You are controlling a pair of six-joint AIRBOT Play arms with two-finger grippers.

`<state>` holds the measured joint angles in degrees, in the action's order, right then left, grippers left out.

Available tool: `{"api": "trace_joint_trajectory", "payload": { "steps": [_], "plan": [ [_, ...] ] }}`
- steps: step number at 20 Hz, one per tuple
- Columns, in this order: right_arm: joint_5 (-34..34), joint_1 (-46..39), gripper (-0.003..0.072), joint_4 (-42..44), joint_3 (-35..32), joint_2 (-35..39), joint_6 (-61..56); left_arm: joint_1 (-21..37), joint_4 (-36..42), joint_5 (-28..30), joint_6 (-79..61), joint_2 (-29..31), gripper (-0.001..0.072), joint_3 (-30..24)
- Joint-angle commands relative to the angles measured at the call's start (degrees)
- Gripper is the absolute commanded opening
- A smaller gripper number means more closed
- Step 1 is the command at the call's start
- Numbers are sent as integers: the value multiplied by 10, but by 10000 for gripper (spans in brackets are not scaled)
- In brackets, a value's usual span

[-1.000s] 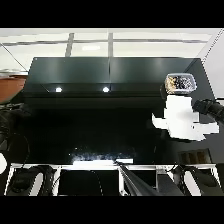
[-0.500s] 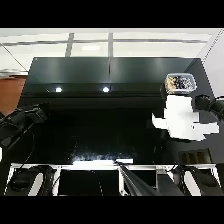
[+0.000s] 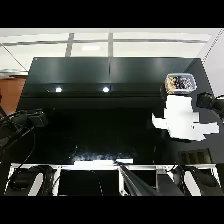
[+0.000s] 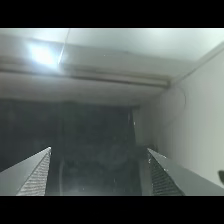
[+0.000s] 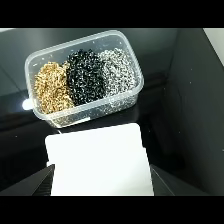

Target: Fold the box and place the chain.

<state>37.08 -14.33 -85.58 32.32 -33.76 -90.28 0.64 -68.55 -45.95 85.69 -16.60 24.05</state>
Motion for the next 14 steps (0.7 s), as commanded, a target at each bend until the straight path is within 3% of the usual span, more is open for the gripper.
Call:
{"api": "trace_joint_trajectory", "payload": {
  "steps": [1,6,9,11,14],
  "plan": [
    [13,0,710,0,0,0,-2,0,5,-29,3,0,705,2],
    [26,0,711,0,1,0,-2,0,3,-31,3,-1,693,-2],
    [81,0,713,-9,7,1,8,0,3,-33,2,-2,694,-2],
    [108,0,720,-47,16,0,2,0,2,-29,2,-19,696,-1],
    [149,-51,720,-153,49,-18,-107,0,6,-45,3,-79,697,14]
  ]
}}
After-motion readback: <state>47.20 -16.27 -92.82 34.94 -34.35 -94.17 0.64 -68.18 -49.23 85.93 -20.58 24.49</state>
